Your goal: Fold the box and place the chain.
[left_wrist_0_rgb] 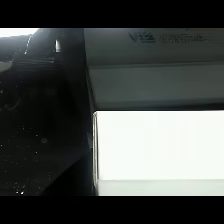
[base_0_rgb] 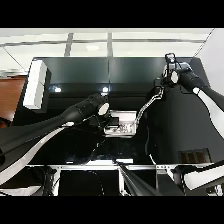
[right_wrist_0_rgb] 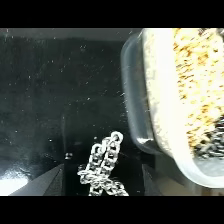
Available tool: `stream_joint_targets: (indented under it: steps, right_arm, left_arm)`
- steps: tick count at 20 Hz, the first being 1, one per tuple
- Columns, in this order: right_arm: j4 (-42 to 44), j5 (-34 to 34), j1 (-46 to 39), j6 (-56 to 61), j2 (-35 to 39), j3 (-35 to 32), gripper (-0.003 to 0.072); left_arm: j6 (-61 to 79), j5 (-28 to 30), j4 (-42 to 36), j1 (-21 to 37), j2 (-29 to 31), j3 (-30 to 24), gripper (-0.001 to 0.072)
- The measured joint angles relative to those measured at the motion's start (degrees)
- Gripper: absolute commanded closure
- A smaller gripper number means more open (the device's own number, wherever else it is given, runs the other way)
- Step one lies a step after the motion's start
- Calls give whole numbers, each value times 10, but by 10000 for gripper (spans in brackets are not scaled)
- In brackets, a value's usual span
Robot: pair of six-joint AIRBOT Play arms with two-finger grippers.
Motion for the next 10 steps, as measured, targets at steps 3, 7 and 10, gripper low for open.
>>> stream_joint_targets:
  steps: [3, 7, 10]
  right_arm:
    - [20, -1, -1, -9, -6, 1, 562]
    - [26, 45, -3, -14, -3, 2, 673]
    - [31, 108, -4, -24, 23, 0, 674]
  left_arm:
    - [0, 0, 0, 0, 0, 0, 680]
    - [0, 0, 0, 0, 0, 0, 680]
    - [0, 0, 0, 0, 0, 0, 679]
